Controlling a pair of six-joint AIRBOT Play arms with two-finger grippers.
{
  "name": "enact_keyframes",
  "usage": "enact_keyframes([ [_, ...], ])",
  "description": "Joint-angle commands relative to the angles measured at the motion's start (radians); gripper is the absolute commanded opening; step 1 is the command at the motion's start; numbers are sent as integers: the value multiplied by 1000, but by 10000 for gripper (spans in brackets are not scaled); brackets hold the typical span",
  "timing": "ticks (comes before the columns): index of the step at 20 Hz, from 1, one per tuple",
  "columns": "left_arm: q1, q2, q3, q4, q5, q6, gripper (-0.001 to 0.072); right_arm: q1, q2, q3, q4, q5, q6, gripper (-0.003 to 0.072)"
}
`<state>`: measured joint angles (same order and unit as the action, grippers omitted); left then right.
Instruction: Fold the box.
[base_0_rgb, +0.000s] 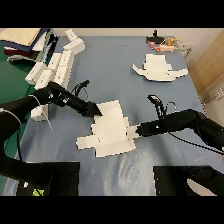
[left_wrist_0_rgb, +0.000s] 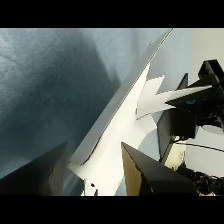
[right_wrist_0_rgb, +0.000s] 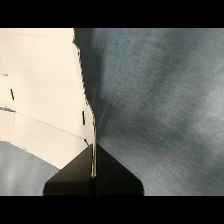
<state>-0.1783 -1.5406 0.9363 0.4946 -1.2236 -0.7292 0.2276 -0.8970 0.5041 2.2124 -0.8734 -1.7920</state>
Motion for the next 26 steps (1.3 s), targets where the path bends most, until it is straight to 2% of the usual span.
enact_keyframes([
  [1, -46, -69, 50, -8, -52, 78, 377, 5, -1, -1, 0, 7, 4, 1],
  [2, -50, -68, 50, -11, -69, 108, 243, 5, -2, -1, -2, 5, 4, 1],
  [4, -52, -68, 50, -8, -116, 139, 223, 5, -2, -1, -2, 5, 4, 1],
  [6, -50, -68, 50, -9, -154, 182, 13, 5, -2, -1, -5, 5, 4, 1],
  [10, -51, -68, 50, -13, -163, 199, 13, 5, -1, 0, -59, 5, 4, 16],
  [11, -51, -68, 50, -22, -165, 198, 12, 5, -1, 2, -109, 6, 3, 73],
  [12, -51, -68, 50, -36, -163, 200, 13, 5, -1, 8, -179, 5, 4, 211],
  [13, -52, -68, 59, -44, -163, 233, 12, 5, -1, 16, -249, 3, 5, 271],
  [19, -80, -30, 134, -68, -159, 546, 9, 3, -1, 71, -621, -4, 194, 273],
  [20, -93, -15, 134, -64, -140, 579, 9, 3, -1, 83, -639, -4, 216, 305],
  [24, -149, 39, 112, -61, -97, 675, 6, 3, 0, 158, -638, -11, 244, 304],
  [26, -181, 100, 65, -61, -29, 732, 5, 3, 1, 197, -638, -11, 261, 305],
])
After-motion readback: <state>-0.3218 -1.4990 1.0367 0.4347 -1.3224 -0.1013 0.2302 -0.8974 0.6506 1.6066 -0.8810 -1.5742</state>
